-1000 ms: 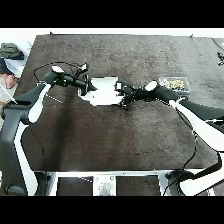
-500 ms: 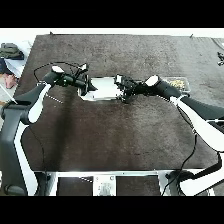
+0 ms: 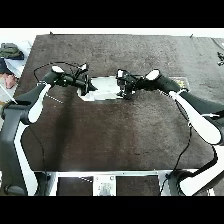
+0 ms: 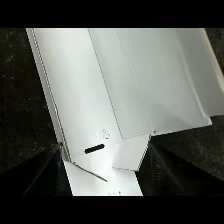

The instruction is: Fold the box and place the chain.

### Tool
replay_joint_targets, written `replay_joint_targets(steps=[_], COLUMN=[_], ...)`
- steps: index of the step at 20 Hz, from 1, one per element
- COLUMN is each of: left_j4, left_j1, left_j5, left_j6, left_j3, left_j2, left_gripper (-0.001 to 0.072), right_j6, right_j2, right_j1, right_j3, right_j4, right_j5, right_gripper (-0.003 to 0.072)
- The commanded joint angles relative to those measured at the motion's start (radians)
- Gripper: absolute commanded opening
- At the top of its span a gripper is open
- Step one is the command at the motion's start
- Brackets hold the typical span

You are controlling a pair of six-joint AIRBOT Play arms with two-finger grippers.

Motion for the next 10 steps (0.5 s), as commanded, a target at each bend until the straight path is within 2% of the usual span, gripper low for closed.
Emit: replay_joint_targets(steps=[1, 10], left_j4=[0.000, 0.000], left_j1=[0.001, 0.001], left_j5=[0.000, 0.000], left_j6=[0.000, 0.000], left_j3=[0.000, 0.000], left_j2=[-0.001, -0.001], left_gripper=[0.0014, 0.0014], right_j6=[0.003, -0.050], right_j2=[-0.030, -0.034], right_j1=[-0.011, -0.026], right_j3=[0.041, 0.046], right_j4=[-0.003, -0.013], right_j5=[0.045, 0.055], right_gripper=[0.0592, 0.0592])
